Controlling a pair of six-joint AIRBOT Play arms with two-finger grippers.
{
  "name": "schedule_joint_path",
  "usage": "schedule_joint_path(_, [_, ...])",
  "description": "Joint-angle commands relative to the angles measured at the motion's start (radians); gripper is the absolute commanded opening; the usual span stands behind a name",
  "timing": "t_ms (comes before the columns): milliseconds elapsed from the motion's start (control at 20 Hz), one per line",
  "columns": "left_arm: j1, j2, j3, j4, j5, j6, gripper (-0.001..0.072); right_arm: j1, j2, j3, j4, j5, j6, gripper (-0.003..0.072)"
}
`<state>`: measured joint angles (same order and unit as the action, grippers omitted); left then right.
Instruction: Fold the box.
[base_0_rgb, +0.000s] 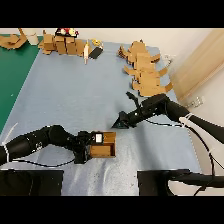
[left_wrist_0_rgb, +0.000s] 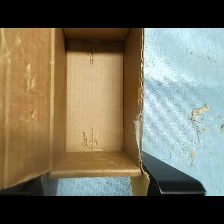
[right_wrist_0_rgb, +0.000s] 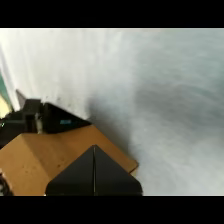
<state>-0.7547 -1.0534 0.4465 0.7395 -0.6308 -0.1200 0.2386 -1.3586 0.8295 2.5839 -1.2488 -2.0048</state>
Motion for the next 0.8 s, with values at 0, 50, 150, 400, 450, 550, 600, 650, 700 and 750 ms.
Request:
schedule_joint_path(0, [0.0, 0.0, 0.001, 0.0, 0.0, 0.0, 0.0246, 0.051, -0.032, 0.022, 0.034, -0.078, -0.137, -0.0002])
schedule_joint_path(50, [0.0, 0.0, 0.001, 0.0, 0.0, 0.0, 0.0246, 0.079, -0.024, 0.018, 0.01, -0.066, -0.16, -0.0001])
schedule_joint_path(150, [0.0, 0.0, 0.001, 0.0, 0.0, 0.0, 0.0246, 0.143, 0.023, -0.017, -0.03, 0.015, -0.196, -0.0001])
schedule_joint_path(400, [0.0, 0.0, 0.001, 0.0, 0.0, 0.0, 0.0246, 0.327, 0.317, -0.179, -0.156, 0.374, -0.256, 0.0])
schedule_joint_path(450, [0.0, 0.0, 0.001, 0.0, 0.0, 0.0, 0.0246, 0.364, 0.381, -0.209, -0.201, 0.442, -0.255, 0.0001])
schedule_joint_path(550, [0.0, 0.0, 0.001, 0.0, 0.0, 0.0, 0.0246, 0.43, 0.483, -0.258, -0.282, 0.528, -0.255, 0.0001])
schedule_joint_path(600, [0.0, 0.0, 0.001, 0.0, 0.0, 0.0, 0.0246, 0.462, 0.52, -0.277, -0.316, 0.555, -0.254, 0.0001])
schedule_joint_path(650, [0.0, 0.0, 0.001, 0.0, 0.0, 0.0, 0.0246, 0.5, 0.552, -0.294, -0.352, 0.579, -0.245, 0.0001])
schedule_joint_path(700, [0.0, 0.0, 0.001, 0.0, 0.0, 0.0, 0.0246, 0.537, 0.578, -0.312, -0.388, 0.601, -0.229, 0.0001])
schedule_joint_path(750, [0.0, 0.0, 0.001, 0.0, 0.0, 0.0, 0.0246, 0.575, 0.597, -0.331, -0.416, 0.621, -0.214, 0.0005])
